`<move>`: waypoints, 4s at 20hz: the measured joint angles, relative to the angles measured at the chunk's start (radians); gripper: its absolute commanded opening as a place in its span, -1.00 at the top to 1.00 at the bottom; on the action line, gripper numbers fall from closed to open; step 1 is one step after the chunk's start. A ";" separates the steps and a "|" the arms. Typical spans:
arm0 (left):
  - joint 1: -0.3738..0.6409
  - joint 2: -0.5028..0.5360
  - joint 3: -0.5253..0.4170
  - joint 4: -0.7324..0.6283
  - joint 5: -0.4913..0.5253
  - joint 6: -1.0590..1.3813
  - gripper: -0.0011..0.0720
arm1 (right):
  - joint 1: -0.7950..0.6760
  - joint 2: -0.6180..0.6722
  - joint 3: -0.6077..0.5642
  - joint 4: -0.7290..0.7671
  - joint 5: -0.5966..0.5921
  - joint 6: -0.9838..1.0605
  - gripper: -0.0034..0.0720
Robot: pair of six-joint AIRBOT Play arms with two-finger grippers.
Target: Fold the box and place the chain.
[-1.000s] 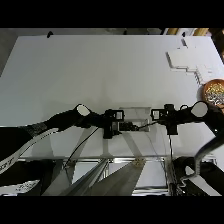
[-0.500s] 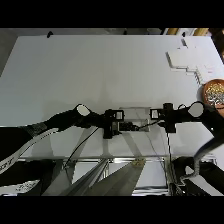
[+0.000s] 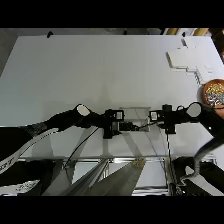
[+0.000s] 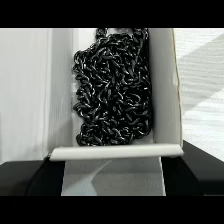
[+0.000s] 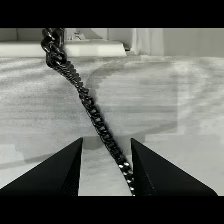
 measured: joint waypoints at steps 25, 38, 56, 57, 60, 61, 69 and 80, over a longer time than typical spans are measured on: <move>0.000 0.000 0.000 0.000 0.000 0.000 0.28 | 0.056 0.421 -0.001 0.409 0.170 0.190 0.87; 0.000 0.000 0.000 0.000 0.000 0.000 0.28 | 0.335 0.273 0.002 0.532 -0.019 0.203 0.60; 0.000 0.000 0.000 0.000 0.000 0.000 0.28 | -0.130 0.127 0.214 0.166 0.087 0.096 0.21; 0.000 0.000 0.000 0.000 0.000 0.000 0.28 | -0.137 0.105 0.203 0.143 0.081 0.080 0.23; 0.000 0.000 0.000 0.000 0.000 0.000 0.28 | -0.145 0.056 0.155 0.092 0.070 0.011 0.23; 0.000 0.000 0.000 0.000 0.000 0.000 0.28 | -0.147 0.047 0.137 0.083 0.066 -0.007 0.23; 0.000 0.000 0.000 0.000 0.000 0.000 0.28 | -0.150 0.016 0.026 0.089 -0.003 -0.128 0.23; 0.000 0.000 0.000 0.000 0.000 0.000 0.28 | -0.150 -0.040 0.012 0.119 -0.012 -0.206 0.44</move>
